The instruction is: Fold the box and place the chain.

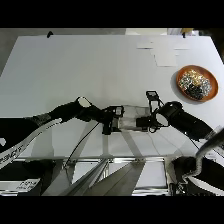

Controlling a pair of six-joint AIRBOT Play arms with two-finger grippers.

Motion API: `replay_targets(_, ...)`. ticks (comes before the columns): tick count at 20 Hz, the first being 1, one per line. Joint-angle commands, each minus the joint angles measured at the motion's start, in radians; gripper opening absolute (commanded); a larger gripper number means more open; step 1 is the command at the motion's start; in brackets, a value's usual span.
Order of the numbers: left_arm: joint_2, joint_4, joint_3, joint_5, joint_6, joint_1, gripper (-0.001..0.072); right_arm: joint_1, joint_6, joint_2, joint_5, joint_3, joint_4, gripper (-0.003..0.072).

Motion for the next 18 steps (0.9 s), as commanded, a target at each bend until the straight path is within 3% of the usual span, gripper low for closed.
replay_targets(1,0.001,0.0,0.001,0.0,0.001,0.0,0.0135,0.0,0.0,0.009,0.013,0.005,0.002,0.0335)
replay_targets(3,0.001,0.0,0.001,0.0,0.001,0.0,0.0135,0.0,0.003,0.009,0.028,0.005,0.001,0.0277)
replay_targets(7,0.001,0.0,0.001,0.0,0.001,0.0,0.0135,0.0,0.055,0.009,0.026,0.005,-0.008,0.0266)
replay_targets(9,0.001,0.0,0.001,0.0,0.001,0.0,0.0135,0.0,0.056,0.008,0.025,0.005,-0.008,0.0193)
replay_targets(15,0.001,0.0,0.001,0.0,0.001,0.0,0.0135,0.018,0.056,-0.015,0.026,0.005,-0.006,0.0191)
replay_targets(18,0.001,0.0,0.001,0.0,0.001,0.0,0.0135,0.02,0.058,-0.016,0.029,0.005,-0.007,0.0152)
